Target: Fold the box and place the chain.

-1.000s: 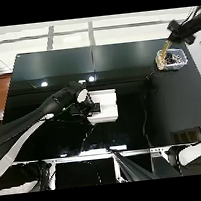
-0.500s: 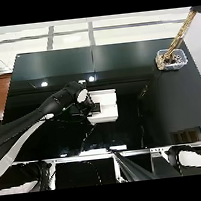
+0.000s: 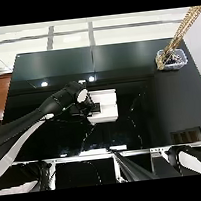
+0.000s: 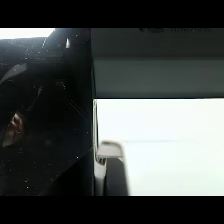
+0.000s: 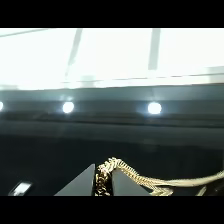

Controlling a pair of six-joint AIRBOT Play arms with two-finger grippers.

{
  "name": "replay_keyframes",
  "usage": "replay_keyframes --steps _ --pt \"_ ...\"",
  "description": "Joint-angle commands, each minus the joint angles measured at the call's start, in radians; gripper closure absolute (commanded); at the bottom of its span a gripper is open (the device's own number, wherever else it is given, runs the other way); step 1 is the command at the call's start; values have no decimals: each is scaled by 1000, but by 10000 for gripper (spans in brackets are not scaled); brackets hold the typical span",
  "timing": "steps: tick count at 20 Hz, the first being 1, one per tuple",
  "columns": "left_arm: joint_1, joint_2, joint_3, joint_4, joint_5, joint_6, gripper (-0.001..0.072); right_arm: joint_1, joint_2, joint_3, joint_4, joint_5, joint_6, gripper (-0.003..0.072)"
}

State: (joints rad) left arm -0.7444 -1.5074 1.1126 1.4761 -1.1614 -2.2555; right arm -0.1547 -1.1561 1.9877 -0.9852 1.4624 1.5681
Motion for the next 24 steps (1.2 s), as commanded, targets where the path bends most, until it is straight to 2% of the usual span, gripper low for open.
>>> replay_keyframes --steps 1,7,13,24 --pt "0 0 0 0 0 0 684 72 43 -30 17 34 -18 675" --pt "0 0 0 0 -1 0 684 220 51 -123 18 56 -40 676" --pt "0 0 0 1 -1 0 684 323 51 -206 89 90 -72 677" --pt "0 0 0 1 0 0 684 397 51 -386 273 74 -164 677"
